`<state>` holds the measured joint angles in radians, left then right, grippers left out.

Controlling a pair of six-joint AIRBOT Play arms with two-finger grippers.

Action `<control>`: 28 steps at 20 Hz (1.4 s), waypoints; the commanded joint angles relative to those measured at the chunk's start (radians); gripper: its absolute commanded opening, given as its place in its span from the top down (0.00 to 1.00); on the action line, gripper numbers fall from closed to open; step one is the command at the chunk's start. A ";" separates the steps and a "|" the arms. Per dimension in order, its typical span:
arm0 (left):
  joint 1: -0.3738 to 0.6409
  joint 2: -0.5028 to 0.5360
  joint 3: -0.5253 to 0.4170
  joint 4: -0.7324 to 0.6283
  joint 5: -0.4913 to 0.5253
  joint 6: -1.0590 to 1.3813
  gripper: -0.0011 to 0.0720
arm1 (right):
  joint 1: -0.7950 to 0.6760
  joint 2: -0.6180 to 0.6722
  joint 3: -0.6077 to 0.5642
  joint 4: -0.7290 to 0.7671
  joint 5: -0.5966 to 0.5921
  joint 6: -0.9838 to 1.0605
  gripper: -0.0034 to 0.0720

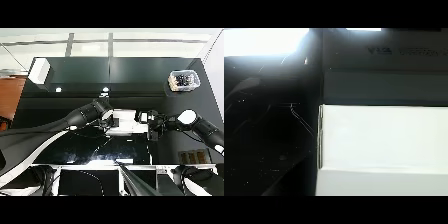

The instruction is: Fold the box and place the chain.

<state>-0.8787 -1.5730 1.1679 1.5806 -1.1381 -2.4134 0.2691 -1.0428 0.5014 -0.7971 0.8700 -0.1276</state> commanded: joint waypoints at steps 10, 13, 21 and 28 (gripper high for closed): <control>0.000 -0.001 0.001 -0.003 -0.008 0.001 0.95 | 0.113 -0.060 0.001 0.087 -0.150 -0.114 0.55; 0.000 -0.001 0.001 -0.003 -0.020 0.001 0.95 | 0.124 -0.060 0.001 0.090 -0.173 -0.101 0.57; 0.000 -0.001 0.001 -0.003 -0.023 0.001 0.95 | 0.124 -0.060 0.001 0.203 -0.163 -0.089 0.56; 0.000 -0.001 0.001 -0.003 -0.023 0.001 0.95 | 0.124 -0.060 0.001 0.225 -0.118 -0.052 0.56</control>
<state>-0.8787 -1.5730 1.1679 1.5780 -1.1629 -2.4126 0.3920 -1.1023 0.5014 -0.5938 0.7326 -0.1890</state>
